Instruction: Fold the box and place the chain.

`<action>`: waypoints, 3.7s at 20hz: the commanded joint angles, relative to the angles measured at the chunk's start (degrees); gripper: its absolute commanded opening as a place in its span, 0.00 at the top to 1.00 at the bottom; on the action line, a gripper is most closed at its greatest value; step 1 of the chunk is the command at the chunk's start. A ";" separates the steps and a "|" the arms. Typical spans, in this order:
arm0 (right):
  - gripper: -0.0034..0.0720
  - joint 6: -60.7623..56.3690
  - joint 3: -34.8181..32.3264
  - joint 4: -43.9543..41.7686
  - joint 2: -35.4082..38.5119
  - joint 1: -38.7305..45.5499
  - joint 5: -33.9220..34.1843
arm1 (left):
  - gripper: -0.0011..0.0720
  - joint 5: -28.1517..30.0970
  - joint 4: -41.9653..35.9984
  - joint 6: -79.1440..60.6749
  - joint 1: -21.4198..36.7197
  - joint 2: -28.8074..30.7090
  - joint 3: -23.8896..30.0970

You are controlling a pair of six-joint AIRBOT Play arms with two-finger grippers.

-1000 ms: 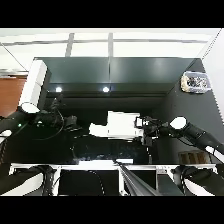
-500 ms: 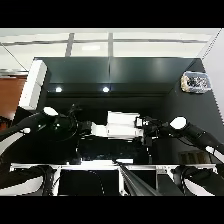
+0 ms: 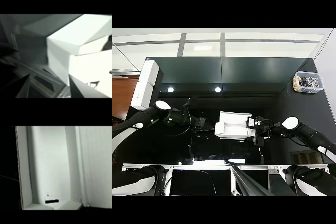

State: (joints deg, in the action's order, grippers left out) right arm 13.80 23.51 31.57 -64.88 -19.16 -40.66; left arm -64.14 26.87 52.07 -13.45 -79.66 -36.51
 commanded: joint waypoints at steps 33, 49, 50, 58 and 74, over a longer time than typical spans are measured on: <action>0.64 -0.04 0.04 0.00 0.00 0.00 -0.02 | 0.29 6.43 10.97 20.46 -15.82 -0.02 -11.93; 0.64 -0.04 0.04 0.00 0.00 0.00 -0.02 | 0.30 13.27 19.91 33.09 -21.27 0.17 -11.96; 0.64 -0.04 0.04 0.00 0.00 0.00 -0.02 | 0.30 13.55 20.94 34.38 -21.79 0.17 -12.00; 0.64 -0.04 0.04 0.00 0.00 0.00 -0.02 | 0.30 8.17 34.99 47.93 -26.77 0.15 -18.80; 0.64 -0.04 0.04 0.00 0.00 0.00 -0.02 | 0.48 4.96 48.85 67.45 -34.25 -0.66 -23.43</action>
State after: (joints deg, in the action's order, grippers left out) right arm 13.89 23.51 31.62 -64.88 -19.16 -40.69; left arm -59.02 72.66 115.68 -46.46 -79.90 -59.64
